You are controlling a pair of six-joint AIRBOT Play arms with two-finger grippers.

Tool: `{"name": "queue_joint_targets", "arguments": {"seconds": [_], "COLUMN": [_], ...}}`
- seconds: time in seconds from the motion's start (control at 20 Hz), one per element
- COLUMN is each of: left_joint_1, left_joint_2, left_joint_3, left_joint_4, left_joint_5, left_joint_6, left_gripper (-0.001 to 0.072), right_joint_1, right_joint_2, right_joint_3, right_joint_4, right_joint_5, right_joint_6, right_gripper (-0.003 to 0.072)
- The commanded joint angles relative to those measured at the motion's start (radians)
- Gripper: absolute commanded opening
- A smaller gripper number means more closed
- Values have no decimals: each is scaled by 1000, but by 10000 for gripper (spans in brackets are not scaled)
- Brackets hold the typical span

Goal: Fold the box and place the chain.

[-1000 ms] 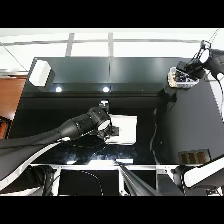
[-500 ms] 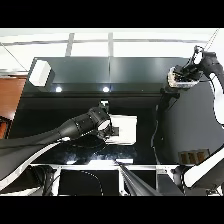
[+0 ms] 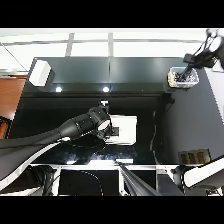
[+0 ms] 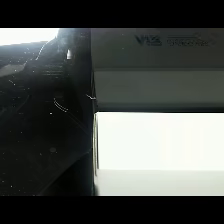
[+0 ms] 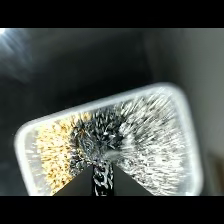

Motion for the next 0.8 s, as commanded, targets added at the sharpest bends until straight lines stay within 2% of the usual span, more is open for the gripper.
{"name": "queue_joint_targets", "arguments": {"seconds": [0.0, 0.1, 0.4, 0.5, 0.75], "left_joint_1": [1, 1, 1, 1, 1], "left_joint_2": [0, 0, 0, -1, -1], "left_joint_3": [0, 0, 0, 0, 0], "left_joint_4": [1, 0, 1, 1, 0], "left_joint_5": [0, 0, 0, 0, 0], "left_joint_6": [0, 0, 0, 0, 0], "left_gripper": [30, 30, 30, 30, 30], "right_joint_1": [-43, -85, -142, -134, -41], "right_joint_2": [145, 223, 519, 631, 934], "right_joint_3": [3, -18, -150, -240, -472], "right_joint_4": [156, 288, 536, 581, 585], "right_joint_5": [55, 79, 72, 74, 122], "right_joint_6": [-152, -210, -281, -305, -338], "right_gripper": [12, 12, 11, 11, 11]}}
